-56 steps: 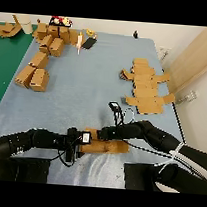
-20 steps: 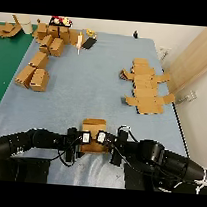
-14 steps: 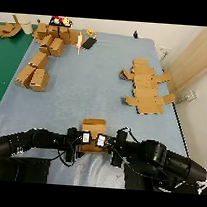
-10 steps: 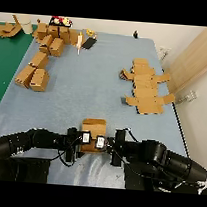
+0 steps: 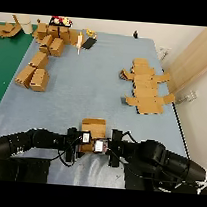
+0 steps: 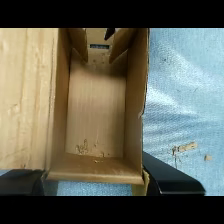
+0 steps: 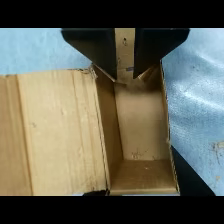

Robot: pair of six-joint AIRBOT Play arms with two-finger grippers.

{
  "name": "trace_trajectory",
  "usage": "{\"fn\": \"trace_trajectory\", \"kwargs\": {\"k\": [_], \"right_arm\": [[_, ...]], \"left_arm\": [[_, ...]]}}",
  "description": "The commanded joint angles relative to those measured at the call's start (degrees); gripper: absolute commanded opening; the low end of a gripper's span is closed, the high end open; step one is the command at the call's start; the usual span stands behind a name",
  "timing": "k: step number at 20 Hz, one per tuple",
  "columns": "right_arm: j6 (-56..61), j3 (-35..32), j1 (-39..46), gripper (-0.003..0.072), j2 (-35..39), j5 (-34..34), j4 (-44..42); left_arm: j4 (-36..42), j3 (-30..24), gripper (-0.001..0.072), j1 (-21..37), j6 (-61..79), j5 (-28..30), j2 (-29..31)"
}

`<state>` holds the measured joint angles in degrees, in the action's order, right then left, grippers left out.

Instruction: Fold the box.

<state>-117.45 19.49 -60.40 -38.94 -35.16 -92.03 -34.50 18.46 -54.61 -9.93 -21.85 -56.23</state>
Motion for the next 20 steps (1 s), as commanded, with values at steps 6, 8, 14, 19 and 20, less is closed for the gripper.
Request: {"fn": "trace_trajectory", "kwargs": {"k": [6,8,14,19,20], "right_arm": [[-1.11,-0.66,-0.04,0.0449,-1.42,1.75,-4.0],[-1.11,-0.68,-0.04,0.045,-1.46,1.66,-4.0],[2.08,-0.15,0.09,0.0449,-0.94,-6.32,-2.69],[27.17,7.23,0.09,0.0217,3.85,-25.9,4.09],[33.4,8.61,0.09,0.0077,4.9,-30.01,7.5]], "left_arm": [[-0.02,0.04,0.0446,-0.04,0.02,0.02,0.02],[-0.02,0.04,0.0446,-0.04,0.02,0.02,0.02],[0.0,0.04,0.0446,-0.04,0.02,0.02,0.02],[0.0,0.04,0.0446,-0.04,0.02,0.02,0.02],[-0.02,0.04,0.0446,-0.04,0.02,0.02,0.02]]}}
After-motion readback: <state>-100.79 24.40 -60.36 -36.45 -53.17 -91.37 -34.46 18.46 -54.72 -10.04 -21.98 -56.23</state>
